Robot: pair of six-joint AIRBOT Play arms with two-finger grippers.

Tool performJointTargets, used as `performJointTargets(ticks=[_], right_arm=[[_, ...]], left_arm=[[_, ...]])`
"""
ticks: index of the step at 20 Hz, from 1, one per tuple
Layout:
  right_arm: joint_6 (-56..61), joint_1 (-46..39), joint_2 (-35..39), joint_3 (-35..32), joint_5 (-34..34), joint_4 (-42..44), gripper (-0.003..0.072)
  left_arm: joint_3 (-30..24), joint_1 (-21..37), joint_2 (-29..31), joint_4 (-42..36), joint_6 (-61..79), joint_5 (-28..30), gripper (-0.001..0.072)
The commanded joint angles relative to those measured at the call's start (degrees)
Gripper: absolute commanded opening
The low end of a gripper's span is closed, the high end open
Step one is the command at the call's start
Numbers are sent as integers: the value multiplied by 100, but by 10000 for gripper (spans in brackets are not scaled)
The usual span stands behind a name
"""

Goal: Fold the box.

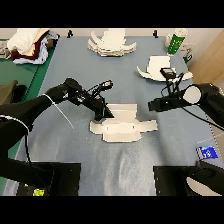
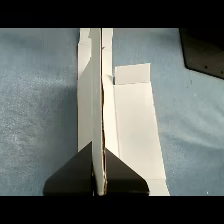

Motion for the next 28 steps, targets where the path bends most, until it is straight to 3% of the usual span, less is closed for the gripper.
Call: performJointTargets(ticks=[1,4,5,7,14,20,22,26,27,28], right_arm=[[-525,1117,264,-225,660,138,2],[-529,2662,704,-1010,282,-400,2],[-671,3093,782,-1255,114,-442,49],[-942,3591,739,-1563,-330,-629,494],[-973,3679,-240,-1611,-1412,-1808,494],[81,3670,-105,-1075,-1423,-2505,495],[614,3604,-101,-1067,-1399,-2892,530],[809,3482,-92,-1036,-942,-2946,531],[807,3473,-85,-1036,-870,-3005,566],[793,3416,-72,-1036,-761,-3102,720]], left_arm=[[-2,-4,7,-4,-7,-107,14],[-2,-2,4,-4,-4,-105,14],[-2,-4,4,-4,-7,-105,14],[-2,-2,4,-4,-4,-105,14],[-2,-4,4,-4,-4,-98,14],[-2,-2,4,-4,-7,-96,14],[-2,-4,4,-4,-7,-98,14],[-2,-4,4,-4,-7,-96,14],[-2,-4,4,-4,-7,-96,14],[-2,-4,7,-7,-7,-96,14]])
